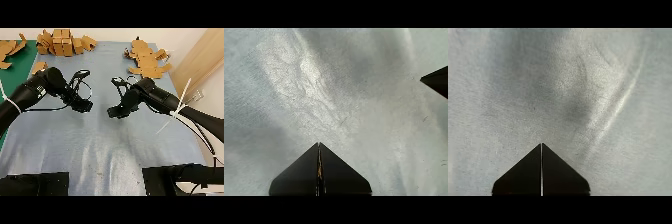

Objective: Fold the box.

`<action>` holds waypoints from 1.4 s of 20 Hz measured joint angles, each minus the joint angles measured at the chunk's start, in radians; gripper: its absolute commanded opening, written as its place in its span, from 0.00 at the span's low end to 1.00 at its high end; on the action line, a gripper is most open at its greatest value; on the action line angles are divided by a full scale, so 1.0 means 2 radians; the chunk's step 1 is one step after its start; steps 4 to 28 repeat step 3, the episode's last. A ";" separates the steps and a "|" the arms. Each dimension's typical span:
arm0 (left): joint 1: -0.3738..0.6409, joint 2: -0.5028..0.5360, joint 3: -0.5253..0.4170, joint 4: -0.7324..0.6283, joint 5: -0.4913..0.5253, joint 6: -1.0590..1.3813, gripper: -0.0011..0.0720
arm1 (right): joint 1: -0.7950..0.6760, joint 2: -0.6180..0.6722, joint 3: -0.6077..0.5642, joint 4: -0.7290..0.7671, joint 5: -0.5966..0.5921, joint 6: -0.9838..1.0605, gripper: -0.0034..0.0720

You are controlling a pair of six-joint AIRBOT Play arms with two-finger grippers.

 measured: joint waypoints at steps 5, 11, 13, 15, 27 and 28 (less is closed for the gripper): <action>-0.001 -0.002 0.000 0.001 0.001 -0.002 0.03 | 0.000 -0.002 0.001 0.000 -0.005 -0.002 0.06; -0.001 -0.002 0.000 0.001 0.001 -0.002 0.03 | 0.000 -0.002 0.001 0.000 -0.005 -0.002 0.06; -0.001 -0.002 0.000 0.001 0.001 -0.002 0.03 | 0.000 -0.002 0.001 0.000 -0.005 -0.002 0.06; -0.001 -0.002 0.000 0.001 0.001 -0.002 0.03 | 0.000 -0.002 0.001 0.000 -0.005 -0.002 0.06; -0.001 -0.002 0.000 0.001 0.001 -0.002 0.03 | 0.000 -0.002 0.001 0.000 -0.005 -0.002 0.06; -0.001 -0.002 0.000 0.001 0.001 -0.002 0.03 | 0.000 -0.002 0.001 0.000 -0.005 -0.002 0.06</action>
